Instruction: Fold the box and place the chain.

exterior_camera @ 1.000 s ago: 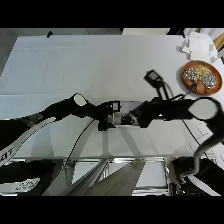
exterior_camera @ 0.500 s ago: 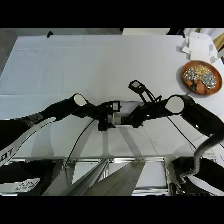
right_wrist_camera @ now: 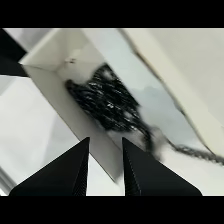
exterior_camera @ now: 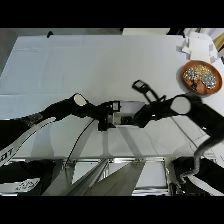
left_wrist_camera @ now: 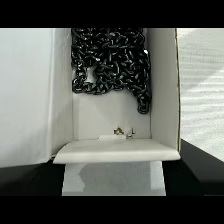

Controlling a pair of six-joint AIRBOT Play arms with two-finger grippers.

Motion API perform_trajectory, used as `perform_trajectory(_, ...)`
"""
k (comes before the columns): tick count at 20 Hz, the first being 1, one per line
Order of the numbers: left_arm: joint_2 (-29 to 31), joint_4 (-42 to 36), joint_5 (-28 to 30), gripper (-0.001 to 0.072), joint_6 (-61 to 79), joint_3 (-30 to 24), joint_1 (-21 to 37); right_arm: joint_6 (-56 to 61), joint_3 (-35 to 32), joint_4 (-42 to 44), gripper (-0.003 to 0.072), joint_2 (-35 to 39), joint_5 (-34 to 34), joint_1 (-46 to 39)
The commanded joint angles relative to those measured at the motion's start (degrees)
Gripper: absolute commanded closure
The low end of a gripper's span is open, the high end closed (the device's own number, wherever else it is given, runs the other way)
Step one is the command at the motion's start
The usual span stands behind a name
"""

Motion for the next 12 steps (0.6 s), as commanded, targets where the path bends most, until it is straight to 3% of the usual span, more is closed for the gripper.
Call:
perform_trajectory(1,0.0,0.0,0.0,0.0318,0.0,0.0,0.0,14.2,2.6,-19.4,0.0456,9.7,8.6,-5.9)
perform_trajectory(4,0.0,0.0,0.0,0.0318,0.0,0.0,0.0,15.6,2.6,-23.6,0.0442,12.0,9.5,-16.7)
perform_trajectory(5,0.0,0.0,0.0,0.0318,0.0,0.0,0.0,15.6,2.5,-23.3,0.0392,10.8,9.6,-19.8)
perform_trajectory(6,0.0,0.0,0.0,0.0318,0.0,0.0,0.0,15.6,2.4,-23.4,0.0347,8.7,9.3,-22.4)
perform_trajectory(12,0.0,0.0,0.0,0.0318,0.0,0.0,0.0,16.1,2.3,-22.5,0.0348,-7.5,-1.7,-25.0)
